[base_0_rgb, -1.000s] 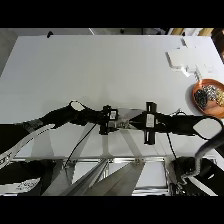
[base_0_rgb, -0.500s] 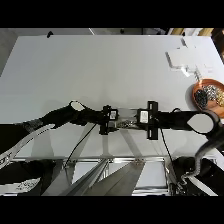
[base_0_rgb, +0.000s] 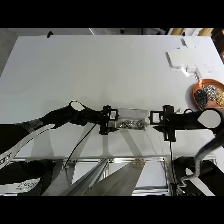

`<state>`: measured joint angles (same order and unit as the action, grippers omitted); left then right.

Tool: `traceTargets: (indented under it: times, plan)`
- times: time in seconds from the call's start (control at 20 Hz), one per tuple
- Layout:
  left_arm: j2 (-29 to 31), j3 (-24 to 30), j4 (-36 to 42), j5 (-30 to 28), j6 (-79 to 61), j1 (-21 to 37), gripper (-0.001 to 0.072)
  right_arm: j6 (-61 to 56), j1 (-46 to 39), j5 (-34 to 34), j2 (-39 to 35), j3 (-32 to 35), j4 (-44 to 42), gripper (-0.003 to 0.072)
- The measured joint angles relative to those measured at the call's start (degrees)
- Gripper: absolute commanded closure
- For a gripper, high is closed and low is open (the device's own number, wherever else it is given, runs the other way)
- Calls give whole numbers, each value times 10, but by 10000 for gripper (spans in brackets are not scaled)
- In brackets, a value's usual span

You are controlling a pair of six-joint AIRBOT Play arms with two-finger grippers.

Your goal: Fold the box and place the chain.

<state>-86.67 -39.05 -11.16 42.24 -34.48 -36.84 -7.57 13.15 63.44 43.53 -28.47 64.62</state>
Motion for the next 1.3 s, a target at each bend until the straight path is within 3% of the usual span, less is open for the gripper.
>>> traceTargets:
  times: [0.05, 0.4, 0.45, 0.6, 0.65, 0.75, 0.9, 1.1, 1.3]
  plan:
    - [0, 0, 0, 0, 0, 0, 439, 7, -2, -2, 11, 5, 1, 390]
    - [0, 0, 0, 0, 0, 0, 439, 44, -7, -62, 90, 19, -37, 393]
    - [0, 0, 0, 0, 0, 0, 439, 50, -8, -65, 99, 20, -48, 425]
    - [0, 0, 0, 0, 0, 0, 439, 67, -8, -77, 115, 21, -79, 631]
    - [0, 0, 0, 0, 0, 0, 439, 68, -8, -80, 118, 21, -82, 670]
    - [0, 0, 0, 0, 0, 0, 439, 51, -8, -78, 119, 21, -81, 670]
    - [0, 0, 0, 0, 0, 0, 439, -9, -8, -67, 95, 21, -42, 670]
    - [0, 0, 0, 0, 0, 0, 439, -89, -8, -45, 11, 21, 4, 670]
    - [0, 0, 0, 0, 0, 0, 439, -119, -3, -33, -68, 17, -36, 671]
